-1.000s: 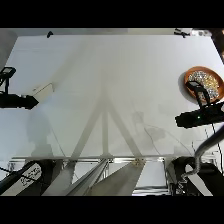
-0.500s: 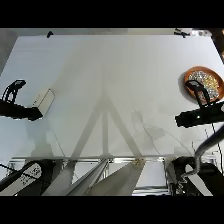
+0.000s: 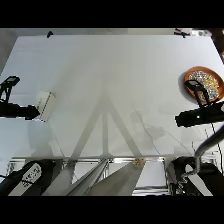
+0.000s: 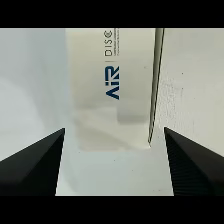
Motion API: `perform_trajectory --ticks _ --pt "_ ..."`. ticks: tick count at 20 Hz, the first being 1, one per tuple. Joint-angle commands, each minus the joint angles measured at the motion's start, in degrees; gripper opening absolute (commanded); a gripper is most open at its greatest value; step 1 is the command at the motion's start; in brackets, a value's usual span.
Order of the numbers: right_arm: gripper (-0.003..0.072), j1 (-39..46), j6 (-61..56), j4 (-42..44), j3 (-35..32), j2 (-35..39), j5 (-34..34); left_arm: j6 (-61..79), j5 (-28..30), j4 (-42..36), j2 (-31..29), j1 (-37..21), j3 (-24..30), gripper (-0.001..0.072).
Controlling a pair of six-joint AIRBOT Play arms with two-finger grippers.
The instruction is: Fold the box and place the chain.
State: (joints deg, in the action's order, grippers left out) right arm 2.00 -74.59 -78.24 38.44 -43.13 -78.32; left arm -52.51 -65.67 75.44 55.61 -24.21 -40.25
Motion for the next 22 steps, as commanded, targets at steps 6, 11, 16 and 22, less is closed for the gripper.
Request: perform_trajectory --ticks 6,11,16,22 --pt "0.0009 0.02 -0.35 0.04 0.07 -0.02 -0.37 -0.5 -1.62 -6.95 -16.11 8.37 0.0 0.0697" --pt "0.0009 0.04 -0.35 0.04 0.07 -0.02 -0.31 -4.59 -6.51 -7.67 -16.35 17.18 0.5 0.0699" --pt "0.0009 0.02 -0.35 0.04 0.07 -0.02 -0.31 -5.68 -6.62 -7.69 -16.35 19.3 0.59 0.0699" --pt "0.0009 0.02 -0.35 0.04 0.07 -0.02 -0.31 -5.68 -4.7 -7.72 -16.24 19.32 0.7 0.0699"
